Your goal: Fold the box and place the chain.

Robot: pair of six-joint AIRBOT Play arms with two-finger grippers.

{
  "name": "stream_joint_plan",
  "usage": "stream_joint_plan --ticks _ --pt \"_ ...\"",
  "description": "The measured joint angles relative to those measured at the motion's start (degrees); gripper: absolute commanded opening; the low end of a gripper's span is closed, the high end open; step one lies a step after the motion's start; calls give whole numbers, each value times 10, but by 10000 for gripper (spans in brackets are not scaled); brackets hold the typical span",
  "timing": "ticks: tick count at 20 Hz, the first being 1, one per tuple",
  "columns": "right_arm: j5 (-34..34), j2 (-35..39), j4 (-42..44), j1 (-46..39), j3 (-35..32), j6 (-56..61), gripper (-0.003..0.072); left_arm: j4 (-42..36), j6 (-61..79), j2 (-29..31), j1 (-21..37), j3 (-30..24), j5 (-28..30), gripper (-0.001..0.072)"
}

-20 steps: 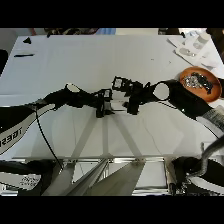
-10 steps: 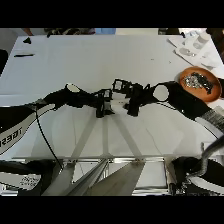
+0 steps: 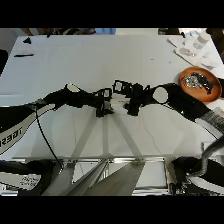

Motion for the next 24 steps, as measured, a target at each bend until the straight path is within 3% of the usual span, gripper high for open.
stream_joint_plan --ticks 22,24 --pt "25 -11 12 -1 0 0 445 2 0 0 0 0 -3 348" --pt "34 -11 15 -1 -1 0 522 2 0 0 0 0 -3 348"
